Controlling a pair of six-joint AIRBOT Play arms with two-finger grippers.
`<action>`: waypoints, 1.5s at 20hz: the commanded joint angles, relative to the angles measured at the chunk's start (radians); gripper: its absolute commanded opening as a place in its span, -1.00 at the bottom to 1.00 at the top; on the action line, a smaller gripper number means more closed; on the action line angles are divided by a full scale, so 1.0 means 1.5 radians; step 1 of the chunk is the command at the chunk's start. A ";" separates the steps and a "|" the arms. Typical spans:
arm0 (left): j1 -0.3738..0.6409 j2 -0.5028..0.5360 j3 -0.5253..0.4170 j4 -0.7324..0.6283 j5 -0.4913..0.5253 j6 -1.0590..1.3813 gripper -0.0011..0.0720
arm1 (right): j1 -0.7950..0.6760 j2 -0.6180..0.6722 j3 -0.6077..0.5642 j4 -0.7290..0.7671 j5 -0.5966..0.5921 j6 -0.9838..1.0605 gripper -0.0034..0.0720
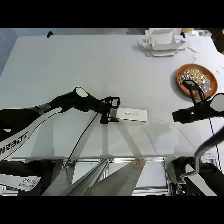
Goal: Fold the box and place the chain.
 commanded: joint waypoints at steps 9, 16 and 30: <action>0.001 0.001 0.000 0.000 -0.002 0.000 -0.41 | -0.051 0.001 -0.003 -0.043 0.063 0.040 -0.87; 0.001 0.001 0.000 0.001 -0.015 -0.008 -0.42 | -0.051 0.001 -0.003 -0.043 0.063 0.040 -0.87; 0.353 0.303 0.000 0.394 0.006 -0.728 -0.97 | -0.051 0.001 -0.003 -0.043 0.063 0.040 -0.87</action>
